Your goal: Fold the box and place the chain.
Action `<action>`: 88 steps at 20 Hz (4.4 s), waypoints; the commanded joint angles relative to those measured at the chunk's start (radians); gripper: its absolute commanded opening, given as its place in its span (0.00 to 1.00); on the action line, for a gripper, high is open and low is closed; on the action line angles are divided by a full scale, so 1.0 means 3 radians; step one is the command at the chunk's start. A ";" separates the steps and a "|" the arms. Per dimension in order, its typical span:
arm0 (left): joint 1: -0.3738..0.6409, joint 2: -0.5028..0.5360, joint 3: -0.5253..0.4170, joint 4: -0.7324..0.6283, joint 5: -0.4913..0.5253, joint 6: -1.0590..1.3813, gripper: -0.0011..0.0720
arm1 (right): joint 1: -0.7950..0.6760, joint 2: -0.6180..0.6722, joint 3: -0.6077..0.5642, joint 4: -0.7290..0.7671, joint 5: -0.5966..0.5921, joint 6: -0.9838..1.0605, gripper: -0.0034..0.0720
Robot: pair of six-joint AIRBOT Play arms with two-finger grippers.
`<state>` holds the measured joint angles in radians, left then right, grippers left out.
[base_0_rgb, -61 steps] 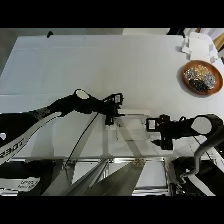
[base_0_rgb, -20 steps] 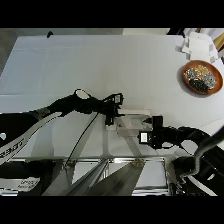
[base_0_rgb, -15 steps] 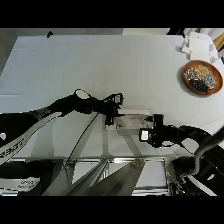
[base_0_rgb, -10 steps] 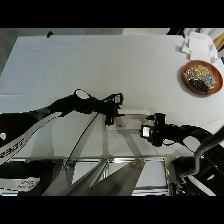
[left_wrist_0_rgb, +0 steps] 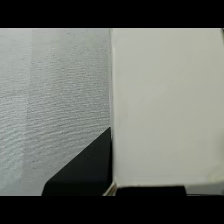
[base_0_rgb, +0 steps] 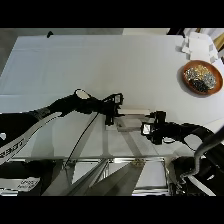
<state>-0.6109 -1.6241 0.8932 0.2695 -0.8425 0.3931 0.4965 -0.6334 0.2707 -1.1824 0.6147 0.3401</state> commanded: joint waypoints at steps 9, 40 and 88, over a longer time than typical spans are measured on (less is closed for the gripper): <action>-0.0003 -0.0001 0.0001 0.0000 0.0001 0.0000 0.03 | -0.0420 -0.0029 0.0020 0.0357 0.0089 -0.0003 0.92; -0.0003 -0.0001 0.0001 0.0000 0.0001 0.0000 0.03 | -0.0721 -0.0211 0.0081 0.0683 0.0183 -0.0807 0.92; -0.0003 -0.0001 0.0001 0.0000 0.0001 0.0000 0.03 | -0.1240 -0.0931 0.0107 0.1848 0.0519 -0.2500 0.93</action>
<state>-0.6113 -1.6241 0.8932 0.2695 -0.8429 0.3931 0.1249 -0.8913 0.2985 -0.6662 0.7666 -0.3664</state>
